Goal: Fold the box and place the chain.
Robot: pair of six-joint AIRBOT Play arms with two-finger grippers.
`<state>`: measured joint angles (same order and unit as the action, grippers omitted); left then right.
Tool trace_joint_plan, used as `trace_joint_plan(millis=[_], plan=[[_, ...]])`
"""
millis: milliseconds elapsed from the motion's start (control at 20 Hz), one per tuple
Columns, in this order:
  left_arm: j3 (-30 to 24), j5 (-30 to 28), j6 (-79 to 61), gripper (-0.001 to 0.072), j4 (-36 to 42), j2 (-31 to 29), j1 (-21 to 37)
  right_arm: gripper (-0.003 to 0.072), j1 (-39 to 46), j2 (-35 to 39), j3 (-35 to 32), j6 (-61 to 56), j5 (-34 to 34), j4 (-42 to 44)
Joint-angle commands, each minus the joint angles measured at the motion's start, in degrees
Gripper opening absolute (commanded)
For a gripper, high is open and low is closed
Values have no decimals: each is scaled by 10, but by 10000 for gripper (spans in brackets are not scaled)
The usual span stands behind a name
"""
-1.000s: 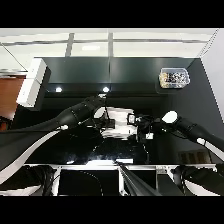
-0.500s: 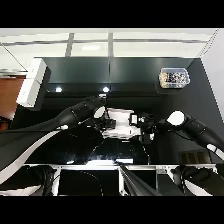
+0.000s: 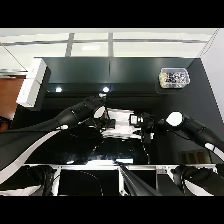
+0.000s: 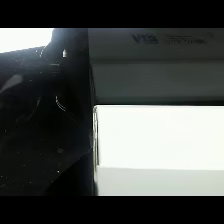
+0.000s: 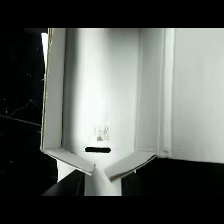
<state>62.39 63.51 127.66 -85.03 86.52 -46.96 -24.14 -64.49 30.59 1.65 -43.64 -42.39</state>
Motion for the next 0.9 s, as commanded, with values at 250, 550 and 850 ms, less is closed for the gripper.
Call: trace_joint_plan(millis=[250,550,850], plan=[[1,-1,0,27,0,0,0,229,0,-33,0,3,3,147],[1,0,-1,27,0,0,0,229,-20,-47,0,3,14,147],[1,0,-1,27,0,0,0,302,-31,-56,0,3,49,147]])
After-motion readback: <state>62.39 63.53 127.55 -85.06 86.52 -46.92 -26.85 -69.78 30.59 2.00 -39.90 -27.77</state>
